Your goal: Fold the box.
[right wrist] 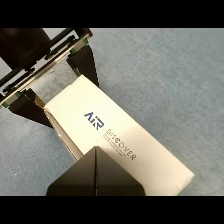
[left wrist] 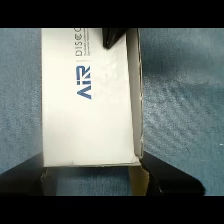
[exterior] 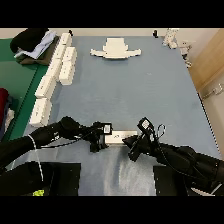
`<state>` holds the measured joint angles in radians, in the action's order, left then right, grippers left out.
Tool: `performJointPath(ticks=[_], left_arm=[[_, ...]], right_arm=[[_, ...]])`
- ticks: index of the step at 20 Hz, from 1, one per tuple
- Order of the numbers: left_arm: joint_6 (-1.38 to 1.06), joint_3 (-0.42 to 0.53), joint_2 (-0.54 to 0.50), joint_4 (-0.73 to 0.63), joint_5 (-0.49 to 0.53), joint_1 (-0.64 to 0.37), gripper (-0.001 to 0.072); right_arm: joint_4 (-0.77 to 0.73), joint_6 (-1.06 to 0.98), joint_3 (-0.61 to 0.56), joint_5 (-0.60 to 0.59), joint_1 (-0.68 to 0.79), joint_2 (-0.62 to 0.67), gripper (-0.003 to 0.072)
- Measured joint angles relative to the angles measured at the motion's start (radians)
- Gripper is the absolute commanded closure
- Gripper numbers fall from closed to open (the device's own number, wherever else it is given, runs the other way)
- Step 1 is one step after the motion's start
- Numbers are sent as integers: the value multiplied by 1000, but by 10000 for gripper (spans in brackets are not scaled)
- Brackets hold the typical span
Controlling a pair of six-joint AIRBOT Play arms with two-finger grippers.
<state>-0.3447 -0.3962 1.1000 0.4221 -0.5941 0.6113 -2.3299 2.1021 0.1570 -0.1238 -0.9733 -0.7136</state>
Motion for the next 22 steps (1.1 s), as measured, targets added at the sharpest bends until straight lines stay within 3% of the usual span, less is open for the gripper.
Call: performJointPath(ticks=[8, 22], left_arm=[[-3, 0, 0, 0, 0, 0, 190], [-2, 0, 0, 0, 0, 0, 189]], right_arm=[[2, 0, -1, -12, 0, -2, 673], [116, 0, 5, 21, -1, 130, 673]])
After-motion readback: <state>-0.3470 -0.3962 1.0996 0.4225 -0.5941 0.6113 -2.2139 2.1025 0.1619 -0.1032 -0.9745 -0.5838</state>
